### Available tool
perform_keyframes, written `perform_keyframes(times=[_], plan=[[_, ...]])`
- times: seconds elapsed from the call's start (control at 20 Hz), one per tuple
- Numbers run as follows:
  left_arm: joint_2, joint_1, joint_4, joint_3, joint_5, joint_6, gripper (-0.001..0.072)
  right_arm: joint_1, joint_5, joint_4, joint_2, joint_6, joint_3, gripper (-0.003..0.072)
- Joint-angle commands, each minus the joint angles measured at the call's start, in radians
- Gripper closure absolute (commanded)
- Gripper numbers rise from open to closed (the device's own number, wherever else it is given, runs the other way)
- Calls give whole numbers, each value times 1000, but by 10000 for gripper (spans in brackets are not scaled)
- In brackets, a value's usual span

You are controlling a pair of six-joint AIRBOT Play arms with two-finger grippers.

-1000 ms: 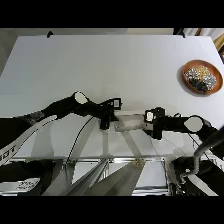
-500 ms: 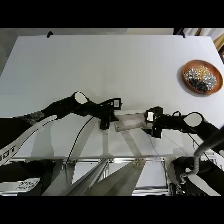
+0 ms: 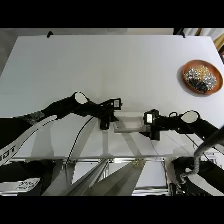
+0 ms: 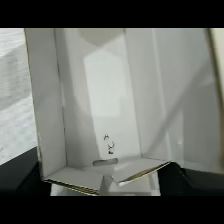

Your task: Fold the box and place the chain.

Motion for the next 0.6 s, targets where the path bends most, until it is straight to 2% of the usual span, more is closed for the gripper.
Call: perform_keyframes(times=[0.0,0.25,0.4,0.55], plan=[[-1,0,-1,0,4,-1,699,0,12,0,-29,-13,1,153],[-1,0,-1,0,3,-1,699,0,-21,11,-53,-32,1,160],[-1,0,-1,0,3,-1,699,0,-34,12,-53,-34,1,227],[-1,0,-1,0,4,-1,699,0,-39,12,-58,-39,1,228]])
